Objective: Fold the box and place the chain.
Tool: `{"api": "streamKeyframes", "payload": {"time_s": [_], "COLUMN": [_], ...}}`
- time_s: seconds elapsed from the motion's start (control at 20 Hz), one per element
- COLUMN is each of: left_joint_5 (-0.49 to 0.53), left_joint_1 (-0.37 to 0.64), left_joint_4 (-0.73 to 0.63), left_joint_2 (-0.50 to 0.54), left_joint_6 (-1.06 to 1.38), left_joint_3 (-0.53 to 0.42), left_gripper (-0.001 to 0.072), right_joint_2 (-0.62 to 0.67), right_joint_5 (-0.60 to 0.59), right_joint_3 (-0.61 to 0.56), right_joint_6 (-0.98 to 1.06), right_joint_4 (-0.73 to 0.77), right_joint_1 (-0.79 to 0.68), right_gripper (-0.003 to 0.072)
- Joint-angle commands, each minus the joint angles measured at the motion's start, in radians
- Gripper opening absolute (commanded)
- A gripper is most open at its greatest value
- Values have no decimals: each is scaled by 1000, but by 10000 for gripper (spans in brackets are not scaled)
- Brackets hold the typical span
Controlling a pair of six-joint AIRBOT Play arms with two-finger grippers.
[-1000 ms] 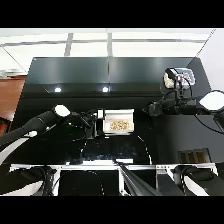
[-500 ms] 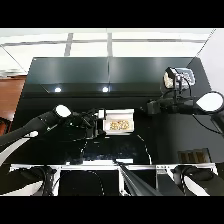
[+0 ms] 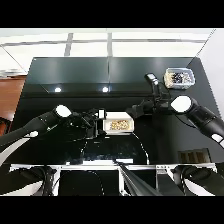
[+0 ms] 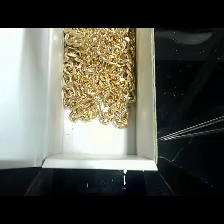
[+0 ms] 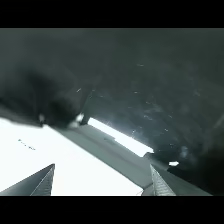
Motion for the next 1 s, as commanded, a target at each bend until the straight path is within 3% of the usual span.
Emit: {"api": "streamKeyframes", "payload": {"time_s": [0.0,0.15,0.35,0.95], "left_joint_5": [1,1,1,3], "left_joint_1": [-1,-1,-1,-1], "left_joint_4": [0,0,0,0], "left_joint_2": [0,0,0,0], "left_joint_6": [0,0,0,0], "left_joint_3": [1,1,1,1], "left_gripper": [289,290,292,294], "right_joint_2": [-16,-16,-16,-45], "right_joint_5": [122,207,229,183], "right_joint_3": [29,66,65,51], "right_joint_6": [-337,-536,-741,-802], "right_joint_4": [-25,-25,-25,-21], "right_joint_1": [30,31,34,64], "right_gripper": [720,720,720,720]}}
